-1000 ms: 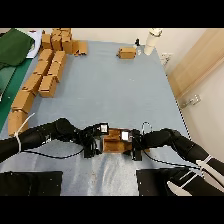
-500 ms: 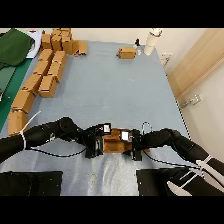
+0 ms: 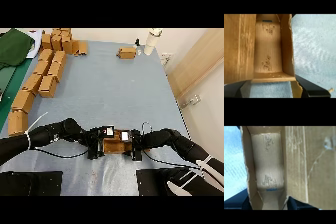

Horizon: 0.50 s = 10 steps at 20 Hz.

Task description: Fold the box.

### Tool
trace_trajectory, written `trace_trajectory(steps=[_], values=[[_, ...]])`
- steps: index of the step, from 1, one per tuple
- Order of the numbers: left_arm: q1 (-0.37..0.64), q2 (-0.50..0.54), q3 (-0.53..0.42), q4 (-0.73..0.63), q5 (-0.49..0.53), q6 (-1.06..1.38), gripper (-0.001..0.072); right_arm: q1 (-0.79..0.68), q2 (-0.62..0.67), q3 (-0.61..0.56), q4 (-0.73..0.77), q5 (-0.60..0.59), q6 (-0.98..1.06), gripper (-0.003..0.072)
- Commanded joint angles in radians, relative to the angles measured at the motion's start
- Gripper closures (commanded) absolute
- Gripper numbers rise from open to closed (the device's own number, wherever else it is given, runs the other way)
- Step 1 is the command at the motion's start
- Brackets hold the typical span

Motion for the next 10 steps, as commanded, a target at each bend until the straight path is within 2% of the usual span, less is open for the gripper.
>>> trace_trajectory(steps=[1, 6, 7, 8, 10], values=[[-0.004, -0.003, 0.003, 0.0, 0.003, 0.003, 0.0008, 0.001, 0.0, 0.0, 0.0, 0.002, 0.001, 0.0191], [-0.022, -0.017, 0.005, 0.001, 0.036, 0.007, 0.0022, 0.001, 0.0, 0.0, 0.0, 0.003, 0.001, 0.019], [-0.022, -0.017, 0.005, 0.001, 0.035, 0.007, 0.0151, 0.001, 0.0, 0.0, 0.001, 0.003, 0.001, 0.019], [-0.022, -0.017, 0.005, 0.001, 0.036, 0.007, 0.0197, 0.001, 0.0, 0.0, 0.0, 0.003, 0.001, 0.019], [-0.022, -0.017, 0.005, 0.001, 0.036, 0.007, 0.0198, 0.001, 0.0, 0.0, 0.0, 0.003, 0.001, 0.019]])
